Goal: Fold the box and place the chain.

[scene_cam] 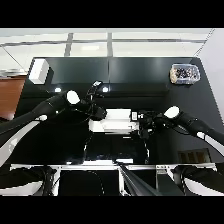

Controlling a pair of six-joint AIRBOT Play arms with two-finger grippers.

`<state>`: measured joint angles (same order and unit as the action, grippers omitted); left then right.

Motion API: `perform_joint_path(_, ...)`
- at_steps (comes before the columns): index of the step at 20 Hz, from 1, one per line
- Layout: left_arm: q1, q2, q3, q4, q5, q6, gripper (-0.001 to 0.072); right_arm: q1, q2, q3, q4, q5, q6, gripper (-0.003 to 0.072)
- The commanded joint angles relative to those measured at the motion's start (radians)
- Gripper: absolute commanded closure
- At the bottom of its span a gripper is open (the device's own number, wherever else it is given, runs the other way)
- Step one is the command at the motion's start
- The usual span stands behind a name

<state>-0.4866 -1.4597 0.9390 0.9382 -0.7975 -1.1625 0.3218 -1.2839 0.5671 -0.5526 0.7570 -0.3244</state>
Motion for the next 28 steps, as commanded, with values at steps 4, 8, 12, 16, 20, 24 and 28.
perform_joint_path(4,0.159,0.206,0.023,0.197,-0.156,-0.101,0.0686,0.000,0.000,0.001,0.001,-0.002,0.002,0.0208)
perform_joint_path(8,0.381,0.369,-0.009,0.138,-0.298,0.304,0.0682,0.000,0.000,0.001,0.001,-0.002,0.002,0.0208)
perform_joint_path(12,0.459,0.367,-0.060,-0.262,-0.589,0.836,0.0580,0.000,0.000,0.001,0.000,-0.002,0.002,0.0208)
perform_joint_path(16,0.294,0.366,-0.161,-0.188,-0.364,0.872,-0.0008,0.000,0.000,0.001,0.001,-0.002,0.002,0.0208)
perform_joint_path(20,0.090,0.366,-0.207,0.022,-0.131,0.984,-0.0004,0.000,0.000,0.001,0.001,-0.002,0.002,0.0208)
perform_joint_path(24,-0.024,0.360,-0.216,0.119,-0.004,0.983,0.0003,0.000,0.000,0.001,0.001,-0.002,0.002,0.0208)
perform_joint_path(28,-0.027,0.296,-0.216,0.076,-0.015,0.983,0.0020,0.000,0.000,0.001,0.001,-0.002,0.002,0.0208)
